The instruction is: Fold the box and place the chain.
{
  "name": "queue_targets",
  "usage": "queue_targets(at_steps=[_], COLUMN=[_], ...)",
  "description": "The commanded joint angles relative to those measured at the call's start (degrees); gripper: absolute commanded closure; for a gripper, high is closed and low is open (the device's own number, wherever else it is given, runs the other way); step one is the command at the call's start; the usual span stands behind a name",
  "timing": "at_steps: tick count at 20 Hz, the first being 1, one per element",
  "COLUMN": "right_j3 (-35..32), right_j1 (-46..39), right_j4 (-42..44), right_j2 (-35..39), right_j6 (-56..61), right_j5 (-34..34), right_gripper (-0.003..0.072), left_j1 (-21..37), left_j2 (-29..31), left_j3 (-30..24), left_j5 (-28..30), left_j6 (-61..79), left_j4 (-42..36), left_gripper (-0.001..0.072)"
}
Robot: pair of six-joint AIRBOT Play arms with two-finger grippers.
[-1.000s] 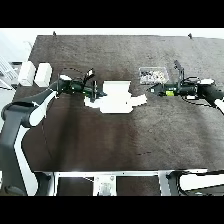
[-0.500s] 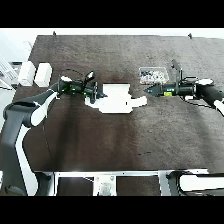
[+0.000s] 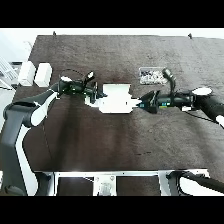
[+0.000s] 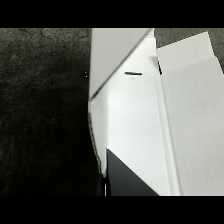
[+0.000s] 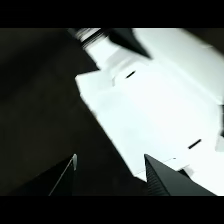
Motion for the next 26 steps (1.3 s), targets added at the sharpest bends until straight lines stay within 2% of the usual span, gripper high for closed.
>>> queue_targets(at_steps=[1, 2, 4, 5, 12, 16, 19, 22, 26], right_j3=[-2.4, -2.8, -3.4, -3.4, -3.4, -3.3, -3.3, -3.1, -0.4], right_j1=[4.7, 5.8, 7.5, 8.2, 13.3, 15.1, 16.3, 16.3, 16.2], right_j4=[-6.2, -7.0, -7.4, -7.6, -9.5, -9.4, -8.1, -2.3, 0.5], right_j2=[0.9, 0.7, 0.3, -0.2, -5.5, -7.5, -8.5, -8.7, -8.7], right_j6=[-15.1, -17.6, -22.4, -24.7, -26.7, -26.7, -29.6, -31.9, -32.2], right_j5=[-2.7, -5.6, -9.8, -10.6, -20.3, -28.9, -31.5, -35.6, -36.0], right_gripper=[0.0161, 0.0134, 0.0126, 0.0083, 0.0083, 0.0083, 0.0083, 0.0083, 0.0082], left_j1=[0.0, 0.0, 0.0, 0.0, 0.0, 0.0, 0.0, 0.0, 0.0], left_j2=[0.0, 0.0, 0.0, 0.0, 0.0, 0.0, 0.0, 0.0, 0.0], left_j3=[0.0, 0.0, 0.0, 0.0, 0.0, 0.0, 0.0, 0.0, 0.0], left_j5=[0.0, 0.0, 0.0, 0.0, 0.0, 0.0, 0.0, 0.0, 0.0], left_j6=[0.0, 0.0, 0.0, 0.0, 0.0, 0.0, 0.0, 0.0, 0.0], left_j4=[0.0, 0.0, 0.0, 0.0, -0.1, -0.1, -0.1, -0.1, -0.1], left_gripper=[0.0688, 0.0688, 0.0688, 0.0688, 0.0688, 0.0688, 0.0687, 0.0688, 0.0687])
